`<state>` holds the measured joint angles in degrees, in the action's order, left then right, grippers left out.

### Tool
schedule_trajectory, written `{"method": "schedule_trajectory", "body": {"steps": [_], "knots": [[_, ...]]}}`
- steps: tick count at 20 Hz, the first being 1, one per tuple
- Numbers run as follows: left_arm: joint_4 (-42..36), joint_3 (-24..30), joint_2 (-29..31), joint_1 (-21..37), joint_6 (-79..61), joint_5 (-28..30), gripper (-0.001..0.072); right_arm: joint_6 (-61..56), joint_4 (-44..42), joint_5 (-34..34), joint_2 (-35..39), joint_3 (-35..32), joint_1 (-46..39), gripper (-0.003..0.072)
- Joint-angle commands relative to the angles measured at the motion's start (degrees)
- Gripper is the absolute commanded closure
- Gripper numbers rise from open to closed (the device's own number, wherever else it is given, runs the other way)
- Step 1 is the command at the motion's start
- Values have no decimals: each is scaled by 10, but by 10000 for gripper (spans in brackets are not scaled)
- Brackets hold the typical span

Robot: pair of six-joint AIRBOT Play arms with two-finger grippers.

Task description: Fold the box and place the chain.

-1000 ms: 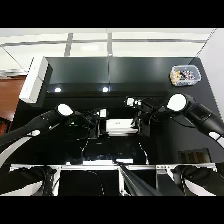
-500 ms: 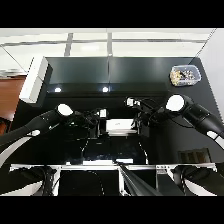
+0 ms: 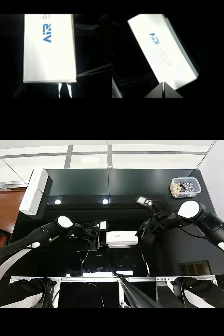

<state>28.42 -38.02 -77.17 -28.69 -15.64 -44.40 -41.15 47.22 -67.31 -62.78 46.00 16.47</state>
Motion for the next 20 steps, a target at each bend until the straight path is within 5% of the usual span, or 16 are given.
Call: {"method": "schedule_trajectory", "body": {"steps": [1,5,10,20], "knots": [[0,0,0,0,0,0,305,-74,-128,-24,5,-52,-51,669],[0,0,0,0,0,0,305,-50,-334,36,-3,-130,-49,669],[0,0,0,0,0,0,305,-80,-331,108,-38,-135,-8,668],[0,0,0,0,0,0,305,-102,-255,130,-90,-135,2,669]]}}
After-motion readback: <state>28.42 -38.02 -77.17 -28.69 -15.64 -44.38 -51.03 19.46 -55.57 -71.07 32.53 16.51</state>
